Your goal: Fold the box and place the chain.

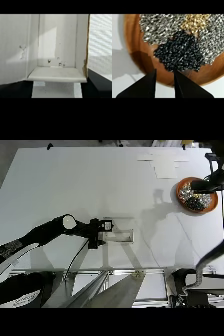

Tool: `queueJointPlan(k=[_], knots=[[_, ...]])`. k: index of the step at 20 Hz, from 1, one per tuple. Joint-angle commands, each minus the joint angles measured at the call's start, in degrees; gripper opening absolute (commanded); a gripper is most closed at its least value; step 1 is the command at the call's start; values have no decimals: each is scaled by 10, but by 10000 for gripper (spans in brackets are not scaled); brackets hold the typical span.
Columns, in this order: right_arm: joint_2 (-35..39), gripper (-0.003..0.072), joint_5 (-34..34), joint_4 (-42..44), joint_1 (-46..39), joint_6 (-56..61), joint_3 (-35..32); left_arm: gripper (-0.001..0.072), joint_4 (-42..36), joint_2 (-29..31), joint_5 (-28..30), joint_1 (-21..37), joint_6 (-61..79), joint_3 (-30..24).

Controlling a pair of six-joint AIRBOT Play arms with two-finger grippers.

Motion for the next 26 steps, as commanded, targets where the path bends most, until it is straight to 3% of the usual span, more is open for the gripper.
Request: queueJointPlan(k=[1, 6, 14, 18, 20, 26], knots=[[-59, 264, 6, -36, -9, -4, 24, 313, 0, 0, 0, 0, 0, 0], [-90, 262, 19, -28, -22, 9, 24, 313, 0, 0, 0, 0, 0, 0], [-94, 226, 30, 71, -67, -9, 23, 313, 0, 0, 0, 0, 0, 0], [-105, 218, 38, 70, -66, -5, 23, 313, 0, 0, 0, 0, 0, 0], [-111, 145, 49, 64, -66, 10, 23, 313, 0, 0, 0, 0, 0, 0], [-115, 144, 60, 64, -66, 12, 23, 313, 0, 0, 0, 0, 0, 0]])
